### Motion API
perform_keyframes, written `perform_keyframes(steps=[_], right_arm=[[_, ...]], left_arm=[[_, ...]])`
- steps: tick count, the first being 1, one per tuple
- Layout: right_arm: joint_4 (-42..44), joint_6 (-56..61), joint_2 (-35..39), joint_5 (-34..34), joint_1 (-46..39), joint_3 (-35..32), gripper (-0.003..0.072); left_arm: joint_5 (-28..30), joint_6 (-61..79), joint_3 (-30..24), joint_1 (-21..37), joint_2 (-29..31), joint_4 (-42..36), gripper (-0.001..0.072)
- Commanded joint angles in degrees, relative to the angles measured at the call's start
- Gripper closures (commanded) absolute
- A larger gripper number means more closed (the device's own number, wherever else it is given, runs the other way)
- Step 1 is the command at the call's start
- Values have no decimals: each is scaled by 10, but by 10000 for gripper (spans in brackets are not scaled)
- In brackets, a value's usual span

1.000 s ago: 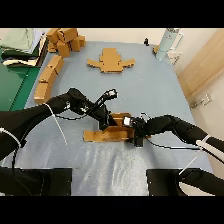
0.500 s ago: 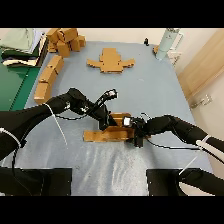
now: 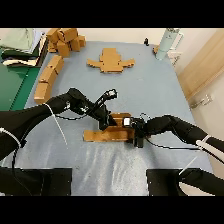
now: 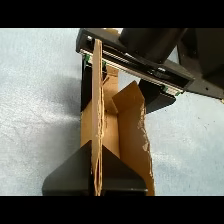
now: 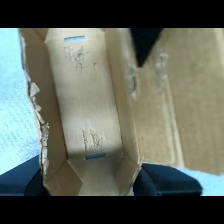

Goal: Fold the box.

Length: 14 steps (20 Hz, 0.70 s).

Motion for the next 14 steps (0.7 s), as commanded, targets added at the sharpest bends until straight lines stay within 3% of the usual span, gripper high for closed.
perform_keyframes(steps=[1,2,4,14], right_arm=[[1,0,0,2,0,0,24],[1,0,0,2,0,0,26],[0,0,0,2,0,0,131],[0,0,0,2,0,0,125]], left_arm=[[0,0,0,0,0,0,696],[-1,0,0,0,0,0,696],[-1,0,0,0,0,0,695],[0,0,0,0,0,0,696]])
